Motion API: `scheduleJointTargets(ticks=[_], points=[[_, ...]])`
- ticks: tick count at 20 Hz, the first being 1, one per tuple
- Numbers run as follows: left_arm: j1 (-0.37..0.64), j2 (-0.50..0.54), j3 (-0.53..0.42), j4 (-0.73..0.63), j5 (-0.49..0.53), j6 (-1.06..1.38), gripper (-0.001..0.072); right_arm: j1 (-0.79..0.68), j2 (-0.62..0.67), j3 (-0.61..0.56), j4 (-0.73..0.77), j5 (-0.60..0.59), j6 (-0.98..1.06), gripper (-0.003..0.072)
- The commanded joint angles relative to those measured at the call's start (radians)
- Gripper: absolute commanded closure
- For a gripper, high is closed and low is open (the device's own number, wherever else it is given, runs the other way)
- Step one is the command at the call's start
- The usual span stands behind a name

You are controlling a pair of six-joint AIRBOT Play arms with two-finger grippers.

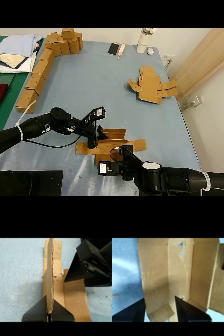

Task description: Fold the box.

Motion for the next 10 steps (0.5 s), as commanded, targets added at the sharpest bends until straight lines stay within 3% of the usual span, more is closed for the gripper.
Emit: scheduleJointTargets(ticks=[1,6,10], points=[[0.000,-0.001,-0.001,0.000,0.000,0.000,0.0696,0.001,-0.002,0.012,-0.081,-0.049,0.113,0.0141],[0.000,-0.001,-0.001,0.000,0.001,0.000,0.0696,0.001,0.024,0.064,-0.098,-0.105,0.335,0.0141],[0.000,-0.001,-0.001,0.000,0.000,0.000,0.0696,0.001,0.028,0.076,-0.093,-0.106,0.377,0.0141]])
